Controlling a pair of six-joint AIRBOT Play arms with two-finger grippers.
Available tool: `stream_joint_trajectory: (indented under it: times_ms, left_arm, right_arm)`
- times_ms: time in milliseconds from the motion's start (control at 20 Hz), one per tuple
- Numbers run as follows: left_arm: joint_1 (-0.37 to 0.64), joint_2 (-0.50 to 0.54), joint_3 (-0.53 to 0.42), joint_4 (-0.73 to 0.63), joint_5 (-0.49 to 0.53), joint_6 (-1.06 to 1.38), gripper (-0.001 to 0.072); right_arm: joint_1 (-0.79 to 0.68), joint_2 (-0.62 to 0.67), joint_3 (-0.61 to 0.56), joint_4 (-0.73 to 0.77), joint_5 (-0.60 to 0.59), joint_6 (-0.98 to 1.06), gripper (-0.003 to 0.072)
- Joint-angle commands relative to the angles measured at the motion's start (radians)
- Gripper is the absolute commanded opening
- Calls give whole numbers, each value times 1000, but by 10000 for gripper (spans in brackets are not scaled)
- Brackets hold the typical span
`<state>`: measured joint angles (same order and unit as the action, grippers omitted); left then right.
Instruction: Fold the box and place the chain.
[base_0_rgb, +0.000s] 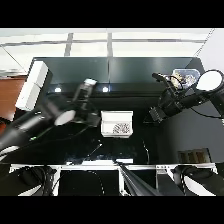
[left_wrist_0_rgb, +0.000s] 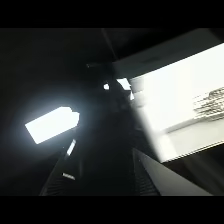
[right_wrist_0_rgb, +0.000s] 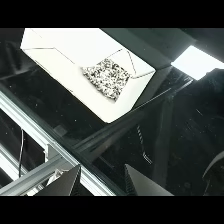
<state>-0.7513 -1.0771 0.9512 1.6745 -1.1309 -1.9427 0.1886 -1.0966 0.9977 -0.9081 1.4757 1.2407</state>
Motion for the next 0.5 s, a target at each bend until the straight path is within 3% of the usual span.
stream_joint_trajectory:
  times_ms: [0, 100, 150, 200, 250, 350, 450]
  left_arm:
    - [189, 210, -205, -113, 62, 152, 498]
    - [357, 272, -325, -485, 136, 506, 567]
    - [435, 271, -364, -707, 82, 815, 582]
    - [486, 264, -389, -842, -3, 1117, 583]
    - [505, 257, -404, -895, -26, 1301, 583]
    - [492, 243, -422, -914, 22, 1587, 719]
    - [449, 217, -429, -900, 119, 1829, 718]
  right_arm:
    - [0, 1, 1, -3, 1, 0, 301]
    - [0, 1, 1, -3, -5, 0, 301]
    - [0, 1, 1, -3, -5, 0, 300]
    - [0, 1, 1, -3, -2, 0, 301]
    - [0, 1, 1, -5, 0, 0, 301]
    - [0, 1, 1, -6, -3, 0, 301]
    - [0, 1, 1, -6, -6, 0, 301]
